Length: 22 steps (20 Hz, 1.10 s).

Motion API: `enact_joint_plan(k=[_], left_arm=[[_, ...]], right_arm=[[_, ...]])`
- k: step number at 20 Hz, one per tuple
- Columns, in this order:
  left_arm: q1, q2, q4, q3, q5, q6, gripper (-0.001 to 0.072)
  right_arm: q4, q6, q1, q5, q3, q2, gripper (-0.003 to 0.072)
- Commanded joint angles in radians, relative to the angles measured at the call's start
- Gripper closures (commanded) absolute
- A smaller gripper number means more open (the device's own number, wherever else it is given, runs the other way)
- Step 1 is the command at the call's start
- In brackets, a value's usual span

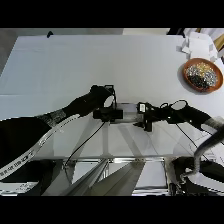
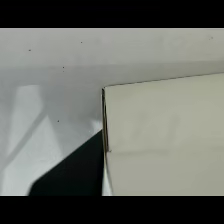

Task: Fold the box and place the chain.

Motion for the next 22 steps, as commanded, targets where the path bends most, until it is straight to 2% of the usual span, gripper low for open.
enact_joint_plan(k=[1, 7, 10, 12, 13, 14, 15, 18, 20, 22], left_arm=[[0.009, 0.026, 0.0, 0.003, -0.014, 0.021, 0.0418], [0.069, 0.142, 0.003, 0.003, -0.025, 0.254, 0.0416], [0.127, 0.244, 0.007, 0.003, -0.04, 0.512, 0.0416], [0.175, 0.327, 0.011, 0.001, -0.076, 0.798, 0.041], [0.204, 0.368, 0.0, -0.012, -0.081, 0.943, 0.0286], [0.238, 0.414, -0.018, -0.045, -0.074, 1.093, 0.0134], [0.28, 0.465, -0.05, -0.103, -0.048, 1.27, 0.0072], [0.402, 0.577, -0.187, -0.351, 0.099, 1.784, 0.0061], [0.462, 0.571, -0.364, -0.498, 0.186, 2.12, 0.006], [0.493, 0.51, -0.562, -0.58, 0.217, 2.454, 0.006]], right_arm=[[0.0, 0.004, 0.0, 0.005, 0.0, 0.001, 0.0285], [0.0, 0.003, 0.0, 0.005, 0.0, 0.001, 0.0285], [0.0, 0.004, 0.0, 0.005, 0.0, 0.001, 0.0285], [0.0, 0.004, 0.0, 0.005, 0.0, 0.001, 0.0285], [0.0, 0.003, 0.0, 0.005, 0.0, 0.001, 0.0285], [0.0, 0.003, 0.0, 0.005, 0.0, 0.001, 0.0285], [0.0, 0.003, 0.0, 0.005, 0.0, 0.001, 0.0285], [0.0, 0.003, 0.0, 0.005, 0.0, 0.001, 0.0285], [0.0, 0.003, 0.0, 0.005, 0.0, 0.001, 0.0285], [0.0, 0.004, 0.0, 0.005, 0.0, 0.001, 0.0285]])
